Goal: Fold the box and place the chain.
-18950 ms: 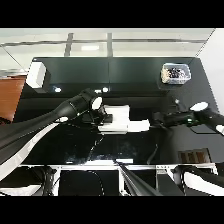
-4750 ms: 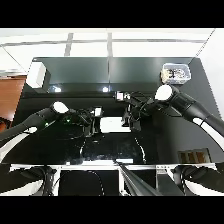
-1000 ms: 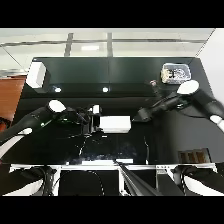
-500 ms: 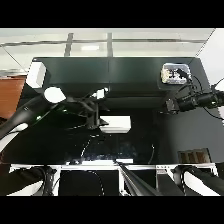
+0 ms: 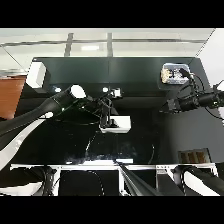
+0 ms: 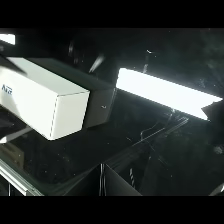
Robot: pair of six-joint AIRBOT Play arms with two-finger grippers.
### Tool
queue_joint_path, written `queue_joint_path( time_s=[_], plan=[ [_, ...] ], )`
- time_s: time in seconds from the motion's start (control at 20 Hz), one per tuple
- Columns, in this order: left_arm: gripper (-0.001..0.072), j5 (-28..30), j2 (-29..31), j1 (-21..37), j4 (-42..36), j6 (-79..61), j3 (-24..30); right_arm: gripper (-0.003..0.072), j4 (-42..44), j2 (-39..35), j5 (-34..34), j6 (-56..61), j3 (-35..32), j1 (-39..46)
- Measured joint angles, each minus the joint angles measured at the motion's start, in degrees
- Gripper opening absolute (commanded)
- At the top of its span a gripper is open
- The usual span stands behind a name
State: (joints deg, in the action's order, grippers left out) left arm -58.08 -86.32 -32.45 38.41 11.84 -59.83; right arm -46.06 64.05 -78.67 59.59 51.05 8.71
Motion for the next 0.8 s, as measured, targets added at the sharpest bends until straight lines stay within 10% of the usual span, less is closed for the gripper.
queue_joint_path(
  time_s=[0.8],
  plan=[
    [0.0707, -3.7, -0.9, -6.3, 16.5, 10.3, -4.4, 0.0011, -0.1, 0.0, 0.1, 0.0, 0.0, 0.0]
  ],
)
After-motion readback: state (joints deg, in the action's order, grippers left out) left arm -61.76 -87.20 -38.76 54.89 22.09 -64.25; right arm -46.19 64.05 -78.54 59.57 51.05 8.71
